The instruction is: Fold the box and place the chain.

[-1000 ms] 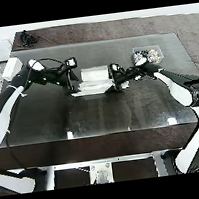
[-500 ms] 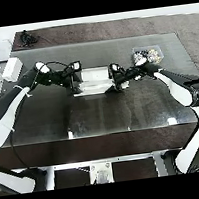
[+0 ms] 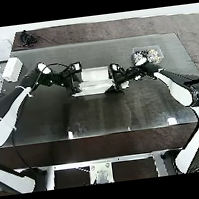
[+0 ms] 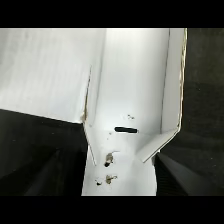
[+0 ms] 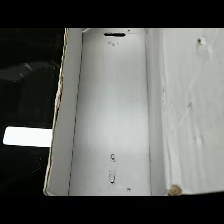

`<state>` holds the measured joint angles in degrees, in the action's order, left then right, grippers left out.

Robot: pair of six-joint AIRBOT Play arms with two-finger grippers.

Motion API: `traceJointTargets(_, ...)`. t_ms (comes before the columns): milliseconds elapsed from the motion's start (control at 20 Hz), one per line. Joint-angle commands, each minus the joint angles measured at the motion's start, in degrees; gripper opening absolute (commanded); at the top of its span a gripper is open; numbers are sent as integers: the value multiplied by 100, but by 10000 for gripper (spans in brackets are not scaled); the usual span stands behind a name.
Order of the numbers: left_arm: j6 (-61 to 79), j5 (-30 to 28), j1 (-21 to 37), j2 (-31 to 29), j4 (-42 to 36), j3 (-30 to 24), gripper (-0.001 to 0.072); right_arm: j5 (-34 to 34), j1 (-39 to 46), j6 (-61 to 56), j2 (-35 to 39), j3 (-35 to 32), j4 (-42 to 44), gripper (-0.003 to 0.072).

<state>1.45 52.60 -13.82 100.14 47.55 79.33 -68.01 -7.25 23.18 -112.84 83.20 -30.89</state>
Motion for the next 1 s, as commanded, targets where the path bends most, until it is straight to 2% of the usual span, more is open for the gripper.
traceJointTargets(0, 13, 28, 2, 107, -4, -2, 644, -2, -4, 0, -2, 0, 0, 586)
traceJointTargets(200, 28, 61, 2, 109, -39, -2, 643, -2, -4, 0, -2, 0, 0, 586)
traceJointTargets(250, 48, 57, 2, 109, -39, -2, 583, -2, -4, 0, -2, 0, 0, 586)
traceJointTargets(300, 61, 59, 2, 109, -39, -2, 461, -2, -4, 0, -2, 0, 0, 586)
traceJointTargets(500, 118, 72, 2, 109, -63, -2, 461, -2, -4, 0, -2, 0, 0, 586)
traceJointTargets(550, 160, 111, 2, 109, -125, -2, 433, -2, -4, 0, -2, 0, 0, 586)
traceJointTargets(600, 264, 175, 0, 111, -236, -2, 346, -2, -4, 0, -2, 0, 0, 586)
traceJointTargets(700, 461, 282, 0, 111, -529, -2, 351, -2, -4, 0, -2, 0, 0, 587)
traceJointTargets(950, 466, 306, 0, 125, -566, -2, 344, -2, -4, 0, -2, 0, 0, 587)
